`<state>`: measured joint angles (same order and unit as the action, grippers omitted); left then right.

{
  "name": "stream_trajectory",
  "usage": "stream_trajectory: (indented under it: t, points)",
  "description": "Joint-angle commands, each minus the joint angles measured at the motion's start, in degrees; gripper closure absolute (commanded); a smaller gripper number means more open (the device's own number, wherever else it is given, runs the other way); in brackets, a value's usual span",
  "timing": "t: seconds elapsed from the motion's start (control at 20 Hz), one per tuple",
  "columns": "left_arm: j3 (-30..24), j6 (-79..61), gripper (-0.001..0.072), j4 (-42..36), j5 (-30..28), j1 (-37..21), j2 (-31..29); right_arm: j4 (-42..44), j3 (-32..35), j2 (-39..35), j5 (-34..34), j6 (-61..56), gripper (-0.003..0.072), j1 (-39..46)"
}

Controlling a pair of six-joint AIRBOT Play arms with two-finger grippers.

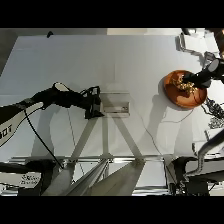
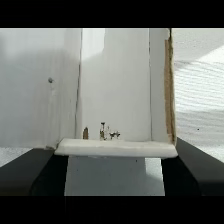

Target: Fold the box and place the chain.

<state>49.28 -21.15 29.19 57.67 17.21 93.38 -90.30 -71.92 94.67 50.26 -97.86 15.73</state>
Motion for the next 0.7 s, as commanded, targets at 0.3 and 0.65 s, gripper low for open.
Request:
stream_trajectory:
  t: [0.3,0.65]
  points:
    - [-0.02,-0.02,0.0316,0.02,0.00,0.02,0.00,0.59,-2.08,4.46,1.57,0.70,0.0676,0.59]
    - [-0.02,-0.02,0.0316,0.02,-0.02,0.02,0.00,-1.11,-2.08,-4.48,7.63,11.96,0.0679,-2.54]
